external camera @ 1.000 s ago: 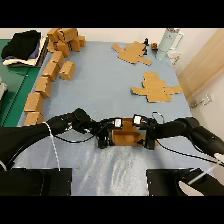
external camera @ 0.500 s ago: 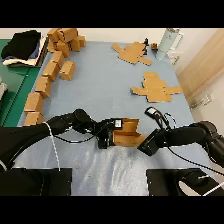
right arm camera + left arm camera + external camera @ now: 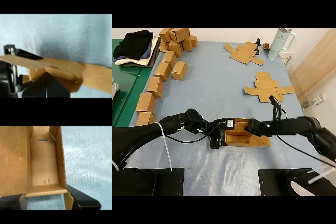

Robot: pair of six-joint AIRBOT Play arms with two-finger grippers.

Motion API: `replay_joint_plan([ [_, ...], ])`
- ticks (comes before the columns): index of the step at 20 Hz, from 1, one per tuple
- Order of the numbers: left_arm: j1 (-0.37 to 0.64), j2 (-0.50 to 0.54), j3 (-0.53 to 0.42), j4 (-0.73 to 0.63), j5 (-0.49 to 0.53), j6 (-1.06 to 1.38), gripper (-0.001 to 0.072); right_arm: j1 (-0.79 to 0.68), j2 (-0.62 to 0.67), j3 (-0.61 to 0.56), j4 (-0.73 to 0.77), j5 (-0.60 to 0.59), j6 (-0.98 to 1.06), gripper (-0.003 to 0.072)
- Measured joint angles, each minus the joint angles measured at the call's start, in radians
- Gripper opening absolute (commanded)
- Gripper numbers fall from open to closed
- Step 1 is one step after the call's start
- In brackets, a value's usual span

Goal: Fold the box.

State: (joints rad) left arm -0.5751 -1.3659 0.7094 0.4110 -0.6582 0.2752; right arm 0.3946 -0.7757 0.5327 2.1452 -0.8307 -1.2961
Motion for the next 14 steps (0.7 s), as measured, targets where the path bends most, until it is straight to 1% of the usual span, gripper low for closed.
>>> replay_joint_plan([
  [4,0.0,0.0,0.0,0.0,0.002,-0.002,0.0476,0.0,-0.18,0.085,0.016,0.026,-0.091,0.0005],
  [8,0.0,0.0,0.0,0.0,0.005,-0.002,0.0476,0.0,-0.345,0.126,0.017,0.031,-0.182,0.0005],
  [11,0.0,0.0,0.0,0.0,0.002,-0.001,0.0476,-0.001,-0.397,0.138,0.016,0.038,-0.237,0.0004],
  [14,0.0,0.0,0.0,0.0,0.0,0.001,0.0476,-0.001,-0.398,0.161,0.012,0.03,-0.288,0.0004],
])
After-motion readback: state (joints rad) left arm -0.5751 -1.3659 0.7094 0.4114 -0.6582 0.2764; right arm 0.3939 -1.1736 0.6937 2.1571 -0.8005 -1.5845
